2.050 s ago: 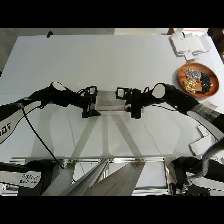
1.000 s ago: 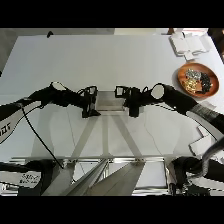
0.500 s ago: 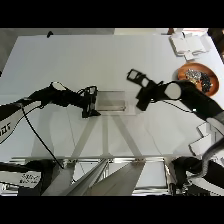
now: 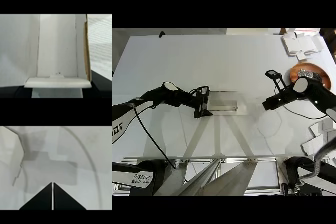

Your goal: Fold the box and place the chain.

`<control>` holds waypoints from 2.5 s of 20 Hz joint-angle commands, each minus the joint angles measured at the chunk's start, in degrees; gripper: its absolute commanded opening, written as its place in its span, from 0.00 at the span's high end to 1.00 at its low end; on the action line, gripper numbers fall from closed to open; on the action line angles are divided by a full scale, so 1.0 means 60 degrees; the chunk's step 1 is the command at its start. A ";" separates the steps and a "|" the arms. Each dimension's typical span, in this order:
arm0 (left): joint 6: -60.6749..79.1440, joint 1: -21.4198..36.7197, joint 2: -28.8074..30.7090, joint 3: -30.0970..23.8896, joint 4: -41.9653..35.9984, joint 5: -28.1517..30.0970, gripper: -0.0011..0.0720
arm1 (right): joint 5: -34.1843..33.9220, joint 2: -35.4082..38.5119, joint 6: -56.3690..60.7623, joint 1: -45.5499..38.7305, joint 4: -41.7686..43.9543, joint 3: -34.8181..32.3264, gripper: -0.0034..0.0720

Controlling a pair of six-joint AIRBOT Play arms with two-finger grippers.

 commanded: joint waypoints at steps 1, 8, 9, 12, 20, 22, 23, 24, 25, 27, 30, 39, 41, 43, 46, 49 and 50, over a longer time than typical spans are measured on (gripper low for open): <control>0.0004 0.0000 0.0007 0.0004 0.0004 0.0004 0.28 | -0.0102 -0.0962 -0.0390 -0.0157 0.2186 -0.0076 0.95; 0.0004 0.0000 0.0007 0.0004 0.0004 0.0004 0.28 | -0.0091 -0.1570 -0.2124 -0.0157 0.5005 -0.0076 0.95; 0.0004 0.0000 0.0007 0.0004 0.0004 0.0004 0.28 | -0.0095 -0.1570 -0.2157 -0.0124 0.5111 -0.0076 0.95; 0.0004 0.0000 0.0007 0.0004 0.0000 0.0004 0.28 | -0.0091 -0.1574 -0.2284 0.0251 0.5089 -0.0076 0.95; 0.0004 0.0000 0.0007 0.0004 0.0000 0.0004 0.28 | -0.0211 -0.1581 -0.2306 0.1523 0.5442 -0.0076 0.87; 0.0004 0.0000 0.0007 0.0004 0.0004 0.0004 0.28 | -0.0237 -0.1537 -0.2295 0.1515 0.5461 -0.0076 0.80; 0.0004 0.0000 0.0007 0.0004 0.0004 0.0004 0.28 | -0.0237 -0.1537 -0.2273 0.1515 0.5457 -0.0076 0.80; 0.0004 0.0000 0.0007 0.0004 0.0004 0.0004 0.28 | -0.0240 -0.1537 -0.2211 0.1515 0.5428 -0.0076 0.80; 0.0004 0.0000 0.0007 0.0004 0.0004 0.0000 0.28 | -0.0233 -0.1537 -0.2189 0.1515 0.5410 -0.0076 0.80; 0.0004 0.0000 0.0007 0.0004 0.0004 0.0004 0.28 | -0.0262 -0.1508 -0.2175 0.1515 0.5395 -0.0076 0.80; 0.0004 0.0000 0.0007 0.0004 0.0004 0.0000 0.28 | -0.0892 -0.1228 -0.1490 0.1515 0.4794 -0.0073 0.83; 0.0004 0.0000 0.0007 0.0004 0.0004 0.0000 0.28 | -0.1388 -0.0809 -0.1220 0.1519 0.4685 -0.0047 0.73; 0.0004 0.0000 0.0007 0.0004 0.0004 0.0004 0.28 | -0.1373 -0.0681 -0.1228 0.1519 0.4674 -0.0044 0.63; 0.0004 0.0000 0.0007 0.0004 0.0000 0.0000 0.28 | -0.1341 -0.0597 -0.1228 0.1519 0.4696 -0.0047 0.59; 0.0004 0.0000 0.0007 0.0004 0.0004 0.0004 0.28 | -0.1341 -0.0597 -0.1231 0.1530 0.4790 -0.0047 0.56; 0.0004 0.0000 0.0007 0.0004 0.0000 0.0004 0.28 | -0.1355 -0.0597 -0.1315 0.1530 0.4881 -0.0047 0.41; 0.0004 0.0000 0.0007 0.0004 0.0004 0.0000 0.28 | -0.1359 -0.0597 -0.1333 0.1530 0.4885 -0.0047 0.34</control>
